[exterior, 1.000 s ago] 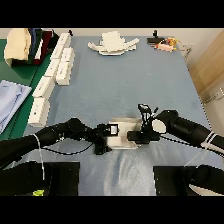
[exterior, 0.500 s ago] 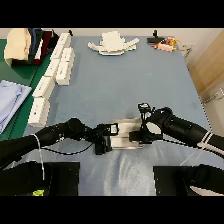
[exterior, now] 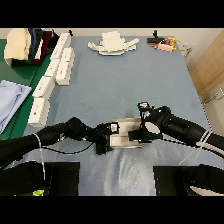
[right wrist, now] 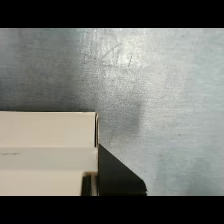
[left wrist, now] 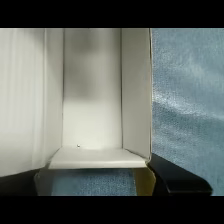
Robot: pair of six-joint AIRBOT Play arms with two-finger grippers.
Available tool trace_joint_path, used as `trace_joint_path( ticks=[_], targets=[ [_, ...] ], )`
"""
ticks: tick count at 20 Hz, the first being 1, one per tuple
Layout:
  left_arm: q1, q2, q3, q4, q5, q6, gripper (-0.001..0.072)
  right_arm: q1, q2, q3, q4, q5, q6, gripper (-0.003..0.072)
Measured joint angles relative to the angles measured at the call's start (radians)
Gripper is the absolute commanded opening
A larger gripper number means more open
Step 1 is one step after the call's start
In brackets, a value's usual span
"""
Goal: Fold the box.
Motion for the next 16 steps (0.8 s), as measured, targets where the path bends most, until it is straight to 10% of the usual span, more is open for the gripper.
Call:
trace_joint_path(
  ticks=[4,5,9,11,14,16],
  targets=[
    [-0.002,0.000,0.000,-0.006,0.000,0.007,0.0660,0.000,0.000,0.000,0.000,-0.007,0.001,0.0007],
    [-0.005,0.000,0.000,-0.009,0.001,0.008,0.0490,0.000,0.000,0.000,0.000,-0.007,0.001,0.0006],
    [-0.033,0.001,0.000,-0.013,0.013,0.008,0.0441,0.000,-0.019,0.000,0.006,-0.005,0.002,0.0007],
    [-0.043,0.001,0.000,-0.013,0.016,0.008,0.0235,0.000,-0.027,0.000,0.010,-0.005,0.002,0.0008],
    [-0.050,0.001,0.001,-0.003,0.006,0.008,0.0234,0.000,-0.033,0.000,0.014,-0.015,0.002,0.0272],
    [-0.052,0.001,0.000,0.003,-0.008,0.008,0.0234,0.003,-0.034,0.001,0.026,-0.016,0.001,0.0310]
  ],
)
